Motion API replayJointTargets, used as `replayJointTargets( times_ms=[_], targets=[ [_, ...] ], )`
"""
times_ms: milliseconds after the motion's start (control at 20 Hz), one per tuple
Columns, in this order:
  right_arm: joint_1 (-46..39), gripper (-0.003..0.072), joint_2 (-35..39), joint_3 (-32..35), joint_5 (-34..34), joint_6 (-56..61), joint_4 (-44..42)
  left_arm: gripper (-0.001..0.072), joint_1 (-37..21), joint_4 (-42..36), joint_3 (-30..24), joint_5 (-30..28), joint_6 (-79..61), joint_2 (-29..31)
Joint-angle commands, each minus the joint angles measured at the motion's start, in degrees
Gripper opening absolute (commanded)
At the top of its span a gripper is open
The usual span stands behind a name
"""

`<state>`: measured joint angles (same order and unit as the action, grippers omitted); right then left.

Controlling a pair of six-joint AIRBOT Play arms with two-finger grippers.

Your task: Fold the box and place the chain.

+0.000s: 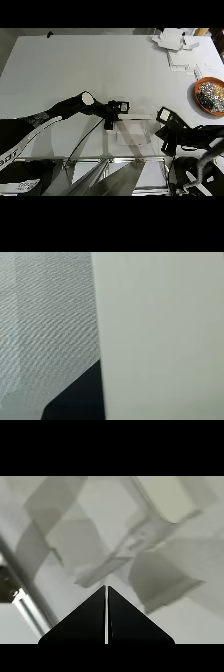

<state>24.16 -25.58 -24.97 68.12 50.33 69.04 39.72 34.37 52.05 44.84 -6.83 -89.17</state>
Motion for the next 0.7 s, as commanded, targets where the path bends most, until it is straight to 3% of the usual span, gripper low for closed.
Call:
replayJointTargets(
  times_ms=[0, 200, 250, 300, 350, 400, 650],
  targets=[
    [0.07, 0.0018, -0.04, 4.00, 0.11, -10.14, -3.50, 0.0010, 0.00, -0.02, 0.00, -0.02, 0.02, 0.02],
    [-0.02, 0.0037, 0.20, 6.91, -1.46, -20.31, -4.15, 0.0010, 0.02, -0.04, 0.00, -0.07, 0.02, 0.02],
    [0.87, 0.0179, 0.22, 8.17, -3.87, -22.29, -3.72, 0.0010, 0.00, -0.02, 0.00, 0.22, 0.02, 0.02],
    [2.67, 0.0397, 0.31, 9.57, -6.67, -24.09, -1.99, 0.0010, 0.00, -0.04, 0.00, 0.24, 0.02, 0.02],
    [4.63, 0.0551, 0.46, 10.60, -9.03, -24.87, 0.76, 0.0010, 0.00, -0.04, 0.00, 0.24, 0.02, 0.02],
    [6.95, 0.0619, 0.57, 11.37, -11.02, -24.74, 3.54, 0.0010, 0.00, -0.04, 0.00, 0.31, 0.02, 0.02],
    [17.20, 0.0633, 0.55, 15.82, -24.24, -16.87, 7.56, 0.0010, 0.00, -0.04, 0.00, 0.42, 0.02, 0.02]
  ],
)
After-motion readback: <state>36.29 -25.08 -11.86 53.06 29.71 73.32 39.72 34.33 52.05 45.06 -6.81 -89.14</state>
